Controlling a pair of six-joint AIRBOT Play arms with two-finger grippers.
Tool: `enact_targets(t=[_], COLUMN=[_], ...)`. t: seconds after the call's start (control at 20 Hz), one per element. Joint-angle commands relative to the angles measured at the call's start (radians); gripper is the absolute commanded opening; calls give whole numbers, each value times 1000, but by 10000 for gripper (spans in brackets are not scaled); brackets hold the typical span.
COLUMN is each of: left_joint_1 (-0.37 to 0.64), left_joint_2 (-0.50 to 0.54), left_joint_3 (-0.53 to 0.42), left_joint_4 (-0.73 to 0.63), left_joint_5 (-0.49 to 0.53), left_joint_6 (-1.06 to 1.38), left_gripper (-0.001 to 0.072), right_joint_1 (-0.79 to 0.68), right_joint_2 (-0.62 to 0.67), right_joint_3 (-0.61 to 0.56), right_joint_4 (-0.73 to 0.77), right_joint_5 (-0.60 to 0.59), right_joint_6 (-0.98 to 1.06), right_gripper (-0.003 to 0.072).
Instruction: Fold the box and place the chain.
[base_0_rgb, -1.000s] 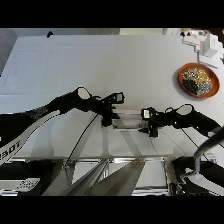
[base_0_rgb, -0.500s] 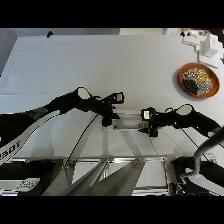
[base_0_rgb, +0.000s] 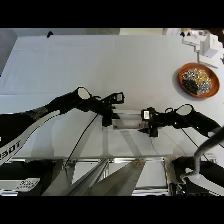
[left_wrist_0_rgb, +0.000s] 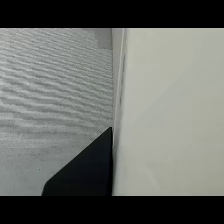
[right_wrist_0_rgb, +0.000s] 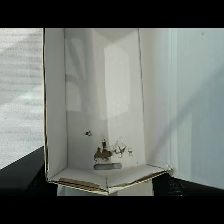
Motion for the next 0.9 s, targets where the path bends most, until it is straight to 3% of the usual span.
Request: enact_targets(t=[0.0,0.85], left_joint_1=[0,0], left_joint_2=[0,0], left_joint_3=[0,0], left_joint_4=[0,0], left_joint_5=[0,-29], left_joint_6=[0,0], left_gripper=[9,9], right_joint_1=[1,1], right_joint_2=[0,0], right_joint_3=[0,0], right_joint_4=[-2,-2], right_joint_5=[3,3], right_joint_6=[1,1], right_gripper=[340,340])
